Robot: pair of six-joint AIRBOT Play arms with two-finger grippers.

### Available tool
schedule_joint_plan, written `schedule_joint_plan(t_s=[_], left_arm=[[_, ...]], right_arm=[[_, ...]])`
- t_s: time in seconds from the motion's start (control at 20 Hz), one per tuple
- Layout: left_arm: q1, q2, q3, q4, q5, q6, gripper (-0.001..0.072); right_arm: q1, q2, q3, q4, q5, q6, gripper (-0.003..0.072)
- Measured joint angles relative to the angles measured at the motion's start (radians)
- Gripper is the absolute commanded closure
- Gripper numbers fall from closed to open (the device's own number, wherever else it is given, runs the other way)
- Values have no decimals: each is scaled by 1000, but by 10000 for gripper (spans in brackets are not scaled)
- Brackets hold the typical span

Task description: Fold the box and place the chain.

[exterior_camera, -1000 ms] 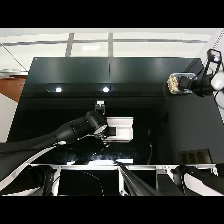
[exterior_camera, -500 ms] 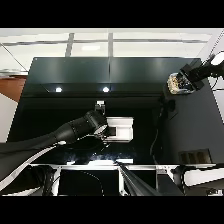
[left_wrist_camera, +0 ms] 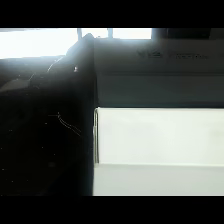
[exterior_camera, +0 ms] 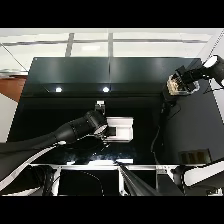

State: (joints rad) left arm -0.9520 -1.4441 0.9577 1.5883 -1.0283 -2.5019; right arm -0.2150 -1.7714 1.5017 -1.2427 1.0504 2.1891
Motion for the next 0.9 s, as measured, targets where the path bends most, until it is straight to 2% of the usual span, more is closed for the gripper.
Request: schedule_joint_plan(t_s=[0.05,0.1,0.15,0.2,0.35,0.6,0.9], left_arm=[[0,0,0,0,0,0,678],[0,0,0,0,0,0,678],[0,0,0,0,0,0,678],[0,0,0,0,0,0,678],[0,0,0,0,0,0,678],[0,0,0,0,1,0,678],[0,0,0,0,1,0,678]], right_arm=[[0,-6,1,4,-3,3,155],[0,-11,1,8,-8,3,328],[-1,-15,1,10,-7,3,557],[-2,-18,1,14,-11,-5,645],[-1,-23,16,45,-11,-86,646],[-1,0,122,72,78,-245,648],[-5,154,236,80,157,-422,648]])
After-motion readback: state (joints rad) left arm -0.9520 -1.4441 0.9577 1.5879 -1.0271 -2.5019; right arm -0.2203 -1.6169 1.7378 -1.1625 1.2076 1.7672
